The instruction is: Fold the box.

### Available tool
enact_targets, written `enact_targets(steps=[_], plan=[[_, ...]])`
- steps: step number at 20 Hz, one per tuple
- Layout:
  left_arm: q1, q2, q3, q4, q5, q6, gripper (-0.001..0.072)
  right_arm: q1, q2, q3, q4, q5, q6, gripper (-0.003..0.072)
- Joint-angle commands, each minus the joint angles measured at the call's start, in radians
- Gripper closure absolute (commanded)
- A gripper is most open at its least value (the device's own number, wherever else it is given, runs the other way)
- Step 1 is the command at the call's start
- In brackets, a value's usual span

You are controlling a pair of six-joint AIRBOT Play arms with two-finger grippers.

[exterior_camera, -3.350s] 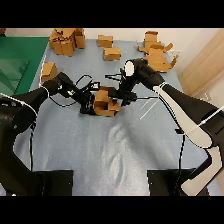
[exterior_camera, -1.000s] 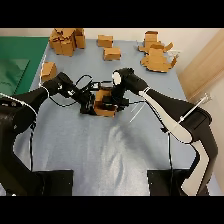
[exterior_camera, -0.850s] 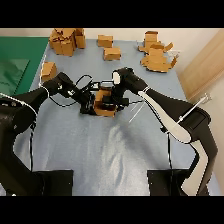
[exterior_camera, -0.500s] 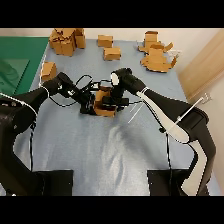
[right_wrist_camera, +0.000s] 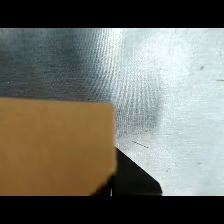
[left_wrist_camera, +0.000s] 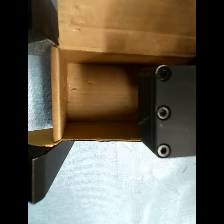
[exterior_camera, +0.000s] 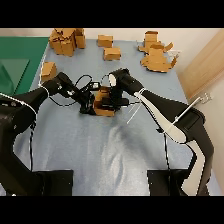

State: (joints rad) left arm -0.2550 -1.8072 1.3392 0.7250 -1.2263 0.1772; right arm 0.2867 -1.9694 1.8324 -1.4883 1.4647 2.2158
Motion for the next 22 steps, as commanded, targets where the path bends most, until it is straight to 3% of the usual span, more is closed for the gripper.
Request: enact_targets(steps=[1, 22], plan=[[-0.001, 0.000, 0.000, -0.001, 0.000, 0.005, 0.0421, 0.002, -0.001, 0.003, 0.029, -0.005, -0.009, 0.0679], [-0.001, 0.000, 0.000, 0.000, 0.001, 0.005, 0.0421, 0.027, -0.001, 0.003, -0.113, 0.020, 0.014, 0.0682]])
